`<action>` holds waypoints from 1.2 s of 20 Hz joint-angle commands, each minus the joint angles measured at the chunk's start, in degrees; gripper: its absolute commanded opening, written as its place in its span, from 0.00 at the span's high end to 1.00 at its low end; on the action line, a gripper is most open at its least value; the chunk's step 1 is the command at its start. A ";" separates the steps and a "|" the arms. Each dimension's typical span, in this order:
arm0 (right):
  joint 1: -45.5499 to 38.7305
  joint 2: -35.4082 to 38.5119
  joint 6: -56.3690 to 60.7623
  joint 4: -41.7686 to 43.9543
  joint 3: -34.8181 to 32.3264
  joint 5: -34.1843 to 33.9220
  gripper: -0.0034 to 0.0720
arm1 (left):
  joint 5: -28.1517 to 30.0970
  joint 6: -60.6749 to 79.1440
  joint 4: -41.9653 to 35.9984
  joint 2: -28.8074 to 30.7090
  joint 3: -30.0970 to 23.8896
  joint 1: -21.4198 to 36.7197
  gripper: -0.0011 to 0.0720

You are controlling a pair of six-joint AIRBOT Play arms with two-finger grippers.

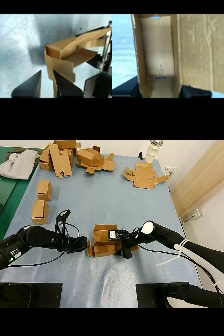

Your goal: Fold the box.

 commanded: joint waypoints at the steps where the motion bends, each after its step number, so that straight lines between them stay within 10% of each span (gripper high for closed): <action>1: 0.02 -0.04 -0.04 0.00 0.00 -0.02 0.37 | 0.81 -0.59 -1.05 0.22 -0.04 -0.42 0.65; 4: 0.02 -0.04 -0.04 0.00 0.00 -0.02 0.37 | 4.00 -0.59 -1.22 -0.20 0.00 -2.82 0.65; 6: 0.02 -0.04 -0.02 0.00 0.00 -0.02 0.37 | 5.84 -1.44 -1.75 -0.22 -0.02 -4.20 0.31; 19: 0.02 -0.04 -0.04 0.00 0.00 0.00 0.37 | 5.20 -16.09 1.36 -4.76 0.70 -8.35 0.32; 24: 0.02 -0.04 -0.04 -0.02 0.00 0.00 0.37 | 2.86 -28.13 16.28 -9.46 7.21 -13.77 0.32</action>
